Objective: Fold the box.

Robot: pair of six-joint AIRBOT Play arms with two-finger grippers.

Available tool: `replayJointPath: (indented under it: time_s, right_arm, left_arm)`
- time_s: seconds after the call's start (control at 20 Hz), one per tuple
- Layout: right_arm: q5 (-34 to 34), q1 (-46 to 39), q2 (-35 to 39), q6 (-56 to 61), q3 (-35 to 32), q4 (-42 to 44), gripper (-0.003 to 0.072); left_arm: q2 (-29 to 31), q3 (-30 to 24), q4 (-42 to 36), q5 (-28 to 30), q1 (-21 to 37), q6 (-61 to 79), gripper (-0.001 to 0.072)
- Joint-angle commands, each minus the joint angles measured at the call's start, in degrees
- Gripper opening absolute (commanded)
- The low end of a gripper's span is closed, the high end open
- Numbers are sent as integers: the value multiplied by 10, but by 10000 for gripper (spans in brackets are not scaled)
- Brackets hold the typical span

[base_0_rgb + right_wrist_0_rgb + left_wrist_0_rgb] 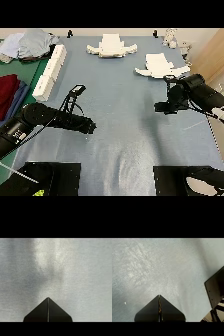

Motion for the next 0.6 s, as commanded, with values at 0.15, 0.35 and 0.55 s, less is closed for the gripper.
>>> replayJointPath:
  time_s: [0.15, 0.35, 0.55]
  right_arm:
    - [0, 0, 0, 0, 1, 0, 6]
    - [9, 0, 0, 0, 1, 0, 6]
    - [47, 0, -1, 2, 1, 40, 6]
  left_arm:
    - [0, 0, 0, 0, 0, 0, 13]
    - [0, 0, 0, 0, 0, 0, 13]
    - [0, 0, 0, 0, 0, 0, 13]
